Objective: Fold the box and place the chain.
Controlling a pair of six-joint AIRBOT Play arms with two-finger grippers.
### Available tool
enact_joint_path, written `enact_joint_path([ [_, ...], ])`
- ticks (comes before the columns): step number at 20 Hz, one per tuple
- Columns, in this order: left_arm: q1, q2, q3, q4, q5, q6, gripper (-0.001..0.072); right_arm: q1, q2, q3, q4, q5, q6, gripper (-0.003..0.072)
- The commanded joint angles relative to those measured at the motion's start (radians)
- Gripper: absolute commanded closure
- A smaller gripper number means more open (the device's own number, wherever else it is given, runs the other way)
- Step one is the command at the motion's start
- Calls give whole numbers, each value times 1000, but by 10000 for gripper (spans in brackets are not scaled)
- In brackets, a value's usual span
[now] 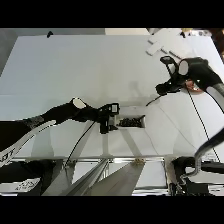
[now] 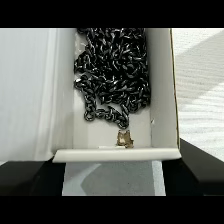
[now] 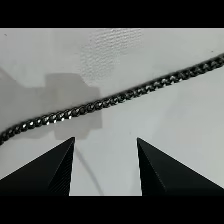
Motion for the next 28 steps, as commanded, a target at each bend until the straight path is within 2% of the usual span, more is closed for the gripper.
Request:
enact_joint_path([
  [1,0,1,0,0,0,0,611,-2,-66,1,4,-18,3,335],
  [7,0,1,0,0,0,0,611,-2,-89,1,14,-70,3,335],
  [12,0,1,0,0,0,0,611,-2,-93,1,20,-101,4,430],
  [19,0,1,0,0,0,0,611,-2,-120,1,23,-71,15,433],
  [21,0,1,0,0,0,0,611,-2,-125,1,23,-64,18,543],
  [22,0,1,0,0,0,0,611,-2,-125,1,23,-61,18,634],
  [23,0,1,0,0,0,0,611,-2,-124,1,23,-57,18,669],
  [28,0,1,0,0,0,0,611,-2,-73,1,16,-13,2,670],
])
